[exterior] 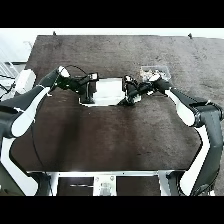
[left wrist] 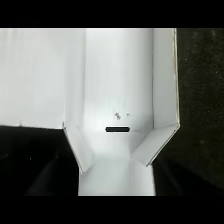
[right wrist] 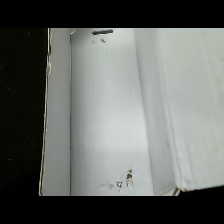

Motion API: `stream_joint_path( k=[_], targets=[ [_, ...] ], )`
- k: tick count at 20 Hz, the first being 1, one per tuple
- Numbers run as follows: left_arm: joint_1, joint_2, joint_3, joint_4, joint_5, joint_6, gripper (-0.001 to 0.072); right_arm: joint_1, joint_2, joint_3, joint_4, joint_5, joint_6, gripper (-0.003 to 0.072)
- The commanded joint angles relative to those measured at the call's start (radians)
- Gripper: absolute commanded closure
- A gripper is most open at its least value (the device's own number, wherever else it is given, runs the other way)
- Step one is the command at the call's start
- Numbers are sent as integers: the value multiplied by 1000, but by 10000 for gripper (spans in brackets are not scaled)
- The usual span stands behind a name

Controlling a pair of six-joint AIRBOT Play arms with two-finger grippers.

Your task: Fold the box and place the chain.

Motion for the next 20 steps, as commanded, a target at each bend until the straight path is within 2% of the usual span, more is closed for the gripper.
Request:
stream_joint_path(
  k=[1, 5, 6, 7, 12, 20],
  targets=[
    [0, -1, 0, -26, -18, 40, 178, 1, 0, 0, 0, 0, 0, 105],
    [0, -5, 0, -43, -34, 67, 181, 1, 0, 0, 0, 0, 0, 105],
    [0, -11, 0, -55, -39, 67, 211, 1, 0, 0, 0, 0, 0, 105],
    [0, -19, 0, -61, -48, 67, 341, 1, 0, 0, 0, 0, 0, 105],
    [0, -27, 0, -89, -39, 79, 352, 1, 0, 0, 0, 0, 0, 105],
    [0, -27, 0, -234, -13, 162, 361, 1, 0, 0, 0, 0, 0, 105]
  ],
)
